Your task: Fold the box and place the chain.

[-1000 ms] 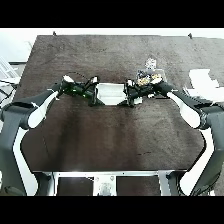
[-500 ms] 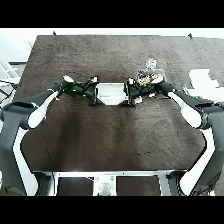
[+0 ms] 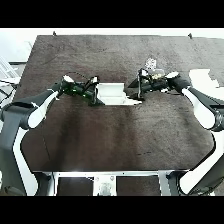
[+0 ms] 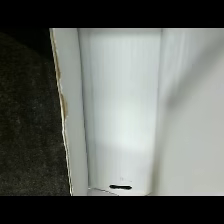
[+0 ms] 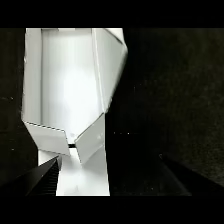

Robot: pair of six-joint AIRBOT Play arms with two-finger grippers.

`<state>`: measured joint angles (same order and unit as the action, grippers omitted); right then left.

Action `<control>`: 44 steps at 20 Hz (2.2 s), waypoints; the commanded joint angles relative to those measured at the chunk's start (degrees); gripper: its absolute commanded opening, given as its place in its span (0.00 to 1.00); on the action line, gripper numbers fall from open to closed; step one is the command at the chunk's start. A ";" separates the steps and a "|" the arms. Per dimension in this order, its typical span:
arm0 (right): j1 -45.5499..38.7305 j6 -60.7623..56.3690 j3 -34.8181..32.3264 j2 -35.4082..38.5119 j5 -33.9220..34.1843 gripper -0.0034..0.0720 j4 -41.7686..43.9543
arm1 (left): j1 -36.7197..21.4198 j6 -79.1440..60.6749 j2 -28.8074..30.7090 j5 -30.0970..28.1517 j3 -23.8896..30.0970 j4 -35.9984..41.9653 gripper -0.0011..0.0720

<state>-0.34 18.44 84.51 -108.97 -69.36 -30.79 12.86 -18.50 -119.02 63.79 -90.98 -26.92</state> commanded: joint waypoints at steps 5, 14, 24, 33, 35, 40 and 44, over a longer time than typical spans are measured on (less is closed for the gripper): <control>1.70 -4.76 -0.02 3.76 -11.26 0.63 1.16 | 0.02 0.07 -0.02 -0.11 0.00 0.09 0.48; 5.92 -8.35 -0.37 3.58 3.52 0.06 10.93 | 0.02 0.07 -0.02 0.17 0.00 0.09 0.48; 7.54 -16.59 5.46 -0.92 9.79 0.06 5.99 | 0.02 0.04 -0.02 0.17 0.02 0.11 0.48; 9.79 -19.98 6.19 -3.26 9.57 0.06 -1.31 | 0.02 0.04 -0.02 0.20 0.02 0.11 0.48; 9.81 -19.96 6.19 -3.52 9.60 0.06 -1.44 | 0.02 0.04 -0.02 0.20 0.02 0.11 0.48; 9.79 -18.84 6.38 -4.46 10.01 0.06 -1.25 | 0.02 0.07 -0.02 0.20 0.02 0.11 0.48; 9.79 -18.82 8.70 -3.28 9.33 0.06 -1.22 | 0.02 0.04 -0.02 0.20 0.02 0.11 0.48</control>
<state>9.43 -0.75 92.01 -113.06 -59.77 -32.25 12.84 -18.46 -119.07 63.99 -90.96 -26.74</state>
